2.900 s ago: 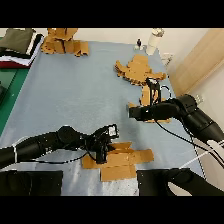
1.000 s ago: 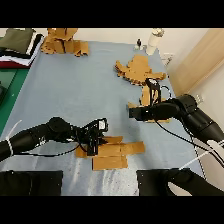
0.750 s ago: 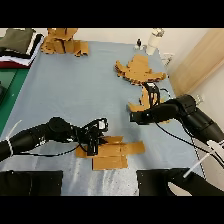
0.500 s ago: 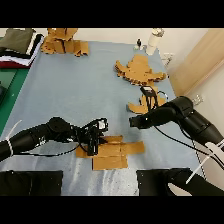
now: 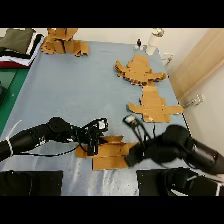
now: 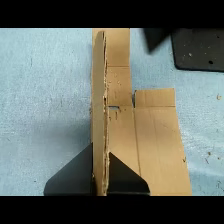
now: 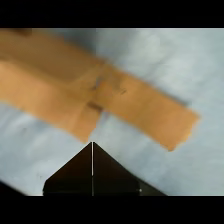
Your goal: Fold the box.
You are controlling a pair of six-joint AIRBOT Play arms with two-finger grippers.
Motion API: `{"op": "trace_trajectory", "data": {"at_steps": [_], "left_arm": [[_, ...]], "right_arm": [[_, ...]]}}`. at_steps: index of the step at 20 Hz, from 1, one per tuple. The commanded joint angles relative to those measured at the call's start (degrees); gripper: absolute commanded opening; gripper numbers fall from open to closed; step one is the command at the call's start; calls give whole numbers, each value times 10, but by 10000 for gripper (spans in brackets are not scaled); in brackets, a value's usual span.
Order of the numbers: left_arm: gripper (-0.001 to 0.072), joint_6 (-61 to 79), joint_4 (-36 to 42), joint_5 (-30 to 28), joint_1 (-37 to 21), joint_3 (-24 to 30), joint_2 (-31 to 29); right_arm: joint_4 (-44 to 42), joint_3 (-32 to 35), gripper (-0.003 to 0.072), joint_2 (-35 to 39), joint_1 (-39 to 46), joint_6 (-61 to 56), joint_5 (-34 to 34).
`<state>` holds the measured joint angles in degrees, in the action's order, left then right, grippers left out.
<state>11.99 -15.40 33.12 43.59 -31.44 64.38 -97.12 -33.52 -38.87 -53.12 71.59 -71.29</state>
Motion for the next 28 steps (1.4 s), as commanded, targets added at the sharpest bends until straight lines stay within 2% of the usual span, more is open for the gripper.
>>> {"op": "trace_trajectory", "data": {"at_steps": [1, 2, 3, 4, 8, 15, 21, 28], "left_arm": [[14, 0, 0, 0, 0, 0, 0], [14, 0, 0, 0, 0, 0, 0], [14, 0, 0, 0, 0, 0, 0], [14, 0, 0, 0, 0, 0, 0], [14, 0, 0, 0, 0, 0, 0], [14, 0, 0, 0, 0, 0, 0], [13, 0, 0, 0, 0, 0, 0], [13, 0, 0, 0, 0, 0, 0]], "right_arm": [[-2, 41, 20, 37, -137, 59, 14], [24, 51, 228, 31, -162, 90, 41], [55, 60, 504, 21, -179, 106, 73], [85, 67, 592, 5, -190, 110, 97], [191, 71, 620, -75, -194, 110, 125], [179, 72, 620, -97, -194, 174, 170], [129, 75, 623, -97, -195, 200, 172], [157, 96, 622, -97, -195, 214, 224]]}}
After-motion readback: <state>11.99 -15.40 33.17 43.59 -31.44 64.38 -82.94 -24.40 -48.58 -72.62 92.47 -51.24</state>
